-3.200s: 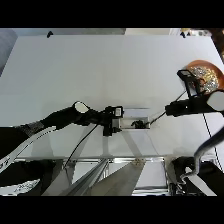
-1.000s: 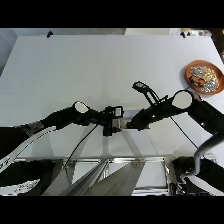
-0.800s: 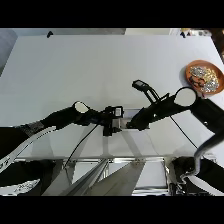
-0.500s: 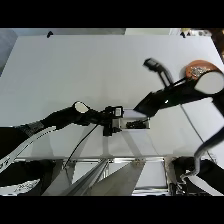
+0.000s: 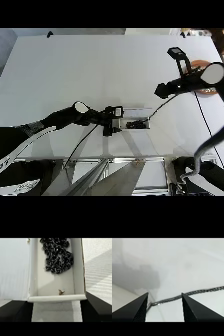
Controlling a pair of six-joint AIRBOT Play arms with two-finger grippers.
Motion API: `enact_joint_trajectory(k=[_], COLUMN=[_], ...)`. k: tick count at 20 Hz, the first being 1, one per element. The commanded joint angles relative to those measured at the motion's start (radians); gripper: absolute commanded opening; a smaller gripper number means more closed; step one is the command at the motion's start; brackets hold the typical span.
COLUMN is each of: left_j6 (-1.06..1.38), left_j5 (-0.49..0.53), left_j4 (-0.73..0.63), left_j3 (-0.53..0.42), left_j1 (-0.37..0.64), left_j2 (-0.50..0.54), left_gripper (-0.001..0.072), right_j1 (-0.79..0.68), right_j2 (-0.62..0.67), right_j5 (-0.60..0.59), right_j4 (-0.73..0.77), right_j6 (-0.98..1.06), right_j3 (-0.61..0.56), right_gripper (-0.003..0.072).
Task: Fold the box and place the chain.
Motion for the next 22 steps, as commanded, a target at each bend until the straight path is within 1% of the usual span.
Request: enact_joint_trajectory(k=[1,4,6,9,13,17,18,19,22], left_j6=[0.000,0.000,0.000,0.000,0.000,0.000,0.000,0.000,0.000], left_j5=[0.001,0.000,0.000,0.000,0.000,0.000,0.000,0.000,0.000], left_j4=[0.000,0.000,0.000,0.000,0.000,0.000,0.000,0.000,0.000], left_j3=[0.000,0.000,0.000,0.000,0.000,0.000,0.000,0.000,0.000], left_j1=[0.000,0.000,0.000,0.000,0.000,0.000,0.000,0.000,0.000], left_j2=[0.000,0.000,0.000,0.000,0.000,0.000,0.000,0.000,0.000], left_gripper=[0.0209,0.0209,0.0209,0.0209,0.0209,0.0209,0.0209,0.0209,0.0209], right_j1=[-0.007,-0.007,-0.007,-0.007,-0.008,-0.009,-0.009,-0.009,-0.010], right_j2=[-0.050,-0.108,-0.149,-0.198,-0.202,-0.202,-0.202,-0.202,-0.202], right_j5=[-0.125,-0.161,-0.167,-0.179,-0.199,-0.205,-0.208,-0.210,-0.220], right_j4=[-0.095,-0.118,-0.118,-0.132,-0.277,-0.301,-0.304,-0.321,-0.352], right_j6=[0.055,0.108,0.109,0.123,0.266,0.287,0.296,0.329,0.364], right_j3=[-0.056,-0.100,-0.119,-0.134,-0.142,-0.143,-0.143,-0.143,-0.150], right_gripper=[0.0454,0.0449,0.0382,0.0376,0.0376,0.0373,0.0340,0.0330,0.0330])
